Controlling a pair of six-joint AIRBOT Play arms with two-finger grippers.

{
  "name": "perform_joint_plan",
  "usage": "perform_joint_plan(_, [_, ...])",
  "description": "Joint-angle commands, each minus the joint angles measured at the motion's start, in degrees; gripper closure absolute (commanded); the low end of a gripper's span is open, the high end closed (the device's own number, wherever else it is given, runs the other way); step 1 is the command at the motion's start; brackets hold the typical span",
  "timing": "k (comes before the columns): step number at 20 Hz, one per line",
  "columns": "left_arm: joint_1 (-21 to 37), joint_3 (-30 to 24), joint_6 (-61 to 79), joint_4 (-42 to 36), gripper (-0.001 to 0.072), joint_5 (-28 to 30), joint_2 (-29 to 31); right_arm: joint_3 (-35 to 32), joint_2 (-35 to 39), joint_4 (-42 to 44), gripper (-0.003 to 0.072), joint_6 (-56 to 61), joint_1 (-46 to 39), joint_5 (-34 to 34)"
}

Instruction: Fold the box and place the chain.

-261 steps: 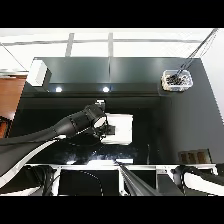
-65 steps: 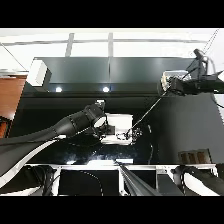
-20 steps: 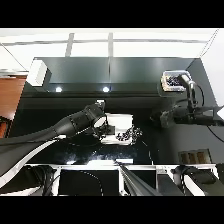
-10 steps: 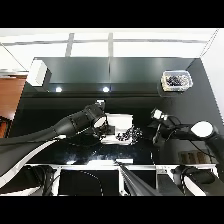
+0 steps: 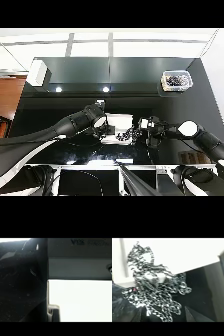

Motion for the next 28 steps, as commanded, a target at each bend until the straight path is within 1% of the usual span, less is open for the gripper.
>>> perform_joint_plan(1, [0.02, 0.02, 0.02, 0.0, 0.0678, 0.0, -0.04, 0.13, -3.37, 0.96, 0.0044, -4.48, 2.25, 0.2])
perform_joint_plan(8, [0.02, 0.02, 0.02, 0.0, 0.0678, 0.02, -0.04, 0.13, -5.92, 9.01, 0.0044, -10.69, 2.54, 1.49])
perform_joint_plan(12, [0.02, 0.02, 0.0, 0.0, 0.0677, 0.0, -0.04, 0.13, -8.17, 9.16, 0.0045, -12.61, 2.6, 0.9])
perform_joint_plan(15, [0.02, 0.02, 0.02, 0.0, 0.0678, 0.0, -0.04, 0.13, -9.27, 11.65, 0.0045, -12.83, 2.71, -2.23])
perform_joint_plan(17, [0.02, 0.02, 0.0, 0.0, 0.0677, -0.02, -0.04, 0.13, -10.45, 11.8, 0.0045, -12.94, 2.82, -2.05])
perform_joint_plan(22, [0.02, 0.02, 0.0, 0.0, 0.0678, -0.02, -0.04, 0.13, -10.49, 11.74, 0.0055, -12.87, 2.82, -1.97])
perform_joint_plan(23, [0.02, 0.02, 0.0, 0.0, 0.0678, -0.02, -0.04, 0.13, -10.49, 11.74, 0.0083, -12.87, 2.82, -2.03])
perform_joint_plan(24, [0.02, 0.02, 0.0, 0.0, 0.0677, -0.02, -0.04, 0.13, -10.47, 11.74, 0.0271, -12.81, 2.82, -1.92])
perform_joint_plan(25, [0.02, 0.02, 0.0, 0.0, 0.0677, -0.02, -0.04, 0.13, -10.47, 11.72, 0.0493, -12.81, 2.82, -1.88])
perform_joint_plan(26, [0.02, 0.02, 0.0, 0.0, 0.0677, -0.02, -0.04, 0.13, -10.43, 11.72, 0.0652, -12.68, 2.82, -1.88])
perform_joint_plan(27, [0.02, 0.02, 0.0, 0.0, 0.0678, -0.02, -0.04, 0.13, -10.32, 11.52, 0.0671, -12.63, 2.82, -1.88])
perform_joint_plan(28, [0.02, 0.02, 0.02, -0.02, 0.0678, -0.02, -0.04, 0.13, -10.05, 11.52, 0.0672, -12.15, 2.82, -1.88])
